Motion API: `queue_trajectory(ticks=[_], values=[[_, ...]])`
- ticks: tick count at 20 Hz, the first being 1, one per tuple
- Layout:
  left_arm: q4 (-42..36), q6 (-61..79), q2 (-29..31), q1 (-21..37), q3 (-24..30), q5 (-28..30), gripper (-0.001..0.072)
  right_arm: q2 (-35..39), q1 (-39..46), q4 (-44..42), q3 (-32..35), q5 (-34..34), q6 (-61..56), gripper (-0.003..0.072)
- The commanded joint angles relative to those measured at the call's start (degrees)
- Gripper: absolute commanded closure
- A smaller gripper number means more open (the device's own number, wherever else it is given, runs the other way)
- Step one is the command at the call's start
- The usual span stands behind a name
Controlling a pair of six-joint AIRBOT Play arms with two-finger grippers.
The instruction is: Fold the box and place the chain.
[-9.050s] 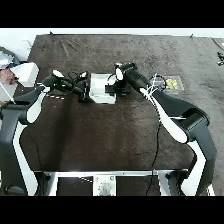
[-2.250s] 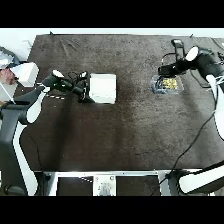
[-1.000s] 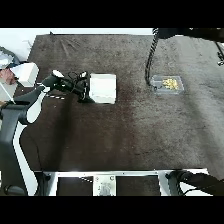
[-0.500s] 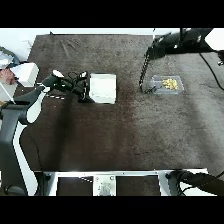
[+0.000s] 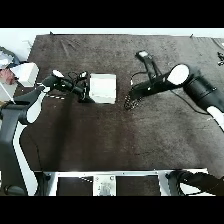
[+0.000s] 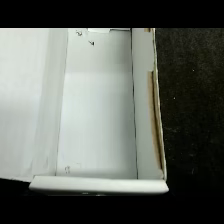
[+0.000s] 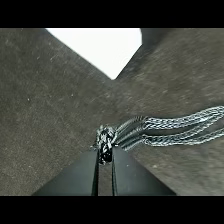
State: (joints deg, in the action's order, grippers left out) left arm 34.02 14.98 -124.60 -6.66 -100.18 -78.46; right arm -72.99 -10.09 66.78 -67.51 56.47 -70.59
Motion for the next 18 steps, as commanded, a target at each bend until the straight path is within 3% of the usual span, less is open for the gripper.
queue_trajectory(ticks=[1, 3, 4, 5, 6, 13, 14, 18], values=[[0.00, 0.02, 0.02, -0.02, -0.04, 0.02, 0.0340, -0.33, -1.03, -2.25, 5.16, -5.44, 0.98, 0.0707], [0.00, 0.02, 0.02, -0.02, -0.04, 0.02, 0.0340, -0.35, -1.03, -1.22, 5.14, -7.30, 0.96, 0.0706], [0.00, 0.02, 0.02, -0.02, -0.04, 0.02, 0.0339, -0.35, -1.01, -0.33, 5.14, -8.26, 0.98, 0.0650], [0.00, 0.02, 0.00, -0.02, -0.04, 0.02, 0.0339, -0.35, -1.01, 0.87, 5.14, -8.55, 0.96, 0.0474], [0.00, 0.02, 0.02, -0.02, -0.04, 0.02, 0.0340, -0.35, -1.01, 2.12, 5.14, -8.50, 0.96, 0.0435], [0.00, 0.02, 0.02, -0.02, -0.04, 0.00, 0.0340, -1.64, -0.92, 4.72, 5.14, -7.30, 0.98, 0.0448], [0.00, 0.02, 0.02, -0.02, -0.04, 0.02, 0.0340, -3.08, -0.92, 4.28, 5.14, -7.21, 1.11, 0.0479], [-0.02, 0.02, 0.00, -0.02, -0.04, 0.02, 0.0339, -9.62, -1.05, -2.38, 4.96, -7.82, 7.82, 0.0480]])
